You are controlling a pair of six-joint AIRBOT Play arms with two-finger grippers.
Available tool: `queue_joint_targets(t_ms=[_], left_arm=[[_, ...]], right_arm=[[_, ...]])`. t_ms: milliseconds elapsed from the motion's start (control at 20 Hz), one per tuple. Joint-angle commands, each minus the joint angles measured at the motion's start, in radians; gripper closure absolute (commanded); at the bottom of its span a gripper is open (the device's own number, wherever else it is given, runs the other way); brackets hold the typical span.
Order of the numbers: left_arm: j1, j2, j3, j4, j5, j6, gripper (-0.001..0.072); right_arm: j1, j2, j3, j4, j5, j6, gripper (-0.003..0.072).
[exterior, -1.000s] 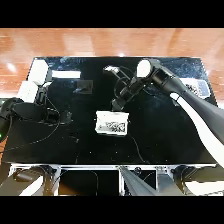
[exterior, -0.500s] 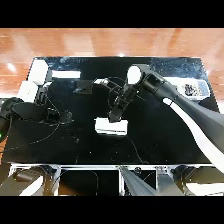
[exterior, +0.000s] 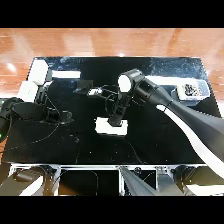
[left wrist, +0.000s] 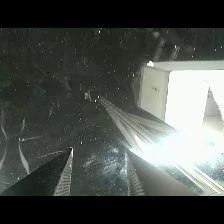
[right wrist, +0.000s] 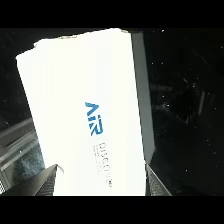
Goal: Fold the box and place the chain.
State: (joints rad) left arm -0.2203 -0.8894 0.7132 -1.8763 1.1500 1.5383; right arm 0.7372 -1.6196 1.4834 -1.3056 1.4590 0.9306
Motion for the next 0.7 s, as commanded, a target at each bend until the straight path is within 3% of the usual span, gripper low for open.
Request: queue_joint_targets(t_ms=[0,500,550,650], left_arm=[[0.000,0.000,0.000,0.002,-0.003,0.010,0.0269],[0.006,0.000,0.000,0.085,-0.004,0.028,0.0268],[0.016,0.000,0.000,0.084,-0.006,0.019,0.0268],[0.045,0.000,0.000,0.085,-0.002,0.018,0.0268]], right_arm=[[0.040,0.001,0.001,-0.047,0.004,0.027,-0.0031],[0.069,0.001,0.001,-0.092,0.004,0.065,-0.0008],[0.069,0.001,0.001,-0.091,0.004,0.065,0.0114],[0.069,0.001,0.001,-0.091,0.008,0.065,0.0141]])
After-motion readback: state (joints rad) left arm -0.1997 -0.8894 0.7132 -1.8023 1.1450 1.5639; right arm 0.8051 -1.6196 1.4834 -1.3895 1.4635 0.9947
